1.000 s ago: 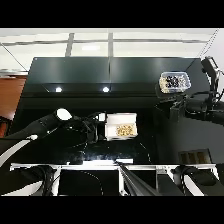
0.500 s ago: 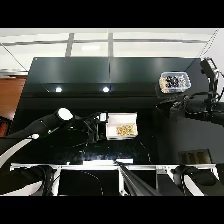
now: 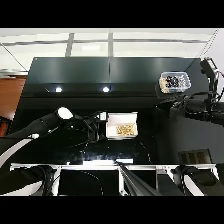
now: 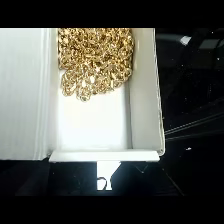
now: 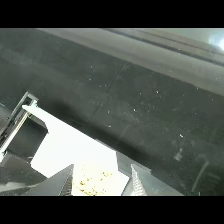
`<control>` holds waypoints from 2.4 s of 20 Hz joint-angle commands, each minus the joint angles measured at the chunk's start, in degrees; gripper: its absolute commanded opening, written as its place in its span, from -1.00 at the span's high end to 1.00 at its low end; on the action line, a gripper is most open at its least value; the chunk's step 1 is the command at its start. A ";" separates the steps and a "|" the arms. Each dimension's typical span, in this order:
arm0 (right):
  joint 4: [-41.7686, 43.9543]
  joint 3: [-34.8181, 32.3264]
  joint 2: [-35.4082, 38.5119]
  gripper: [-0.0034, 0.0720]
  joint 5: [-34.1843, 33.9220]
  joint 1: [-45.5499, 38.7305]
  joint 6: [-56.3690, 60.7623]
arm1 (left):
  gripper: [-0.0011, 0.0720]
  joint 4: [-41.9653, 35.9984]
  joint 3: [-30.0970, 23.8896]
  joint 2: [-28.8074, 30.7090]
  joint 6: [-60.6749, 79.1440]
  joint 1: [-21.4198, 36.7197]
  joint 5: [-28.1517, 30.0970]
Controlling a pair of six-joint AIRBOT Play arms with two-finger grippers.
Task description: Fold the box and place the chain.
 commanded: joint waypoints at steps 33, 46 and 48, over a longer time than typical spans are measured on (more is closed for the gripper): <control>0.61 3.26 -30.82 -0.99 6.25 15.34 -46.10 | 0.09 0.04 0.15 -0.55 0.55 -2.05 1.68; -2.99 3.28 -30.82 -0.37 4.76 18.78 -46.66 | 0.09 0.02 0.15 -0.55 0.55 -2.05 1.68; -2.99 3.28 -30.82 0.31 4.79 18.80 -46.66 | 0.09 0.04 0.15 -0.55 0.55 -2.05 1.68</control>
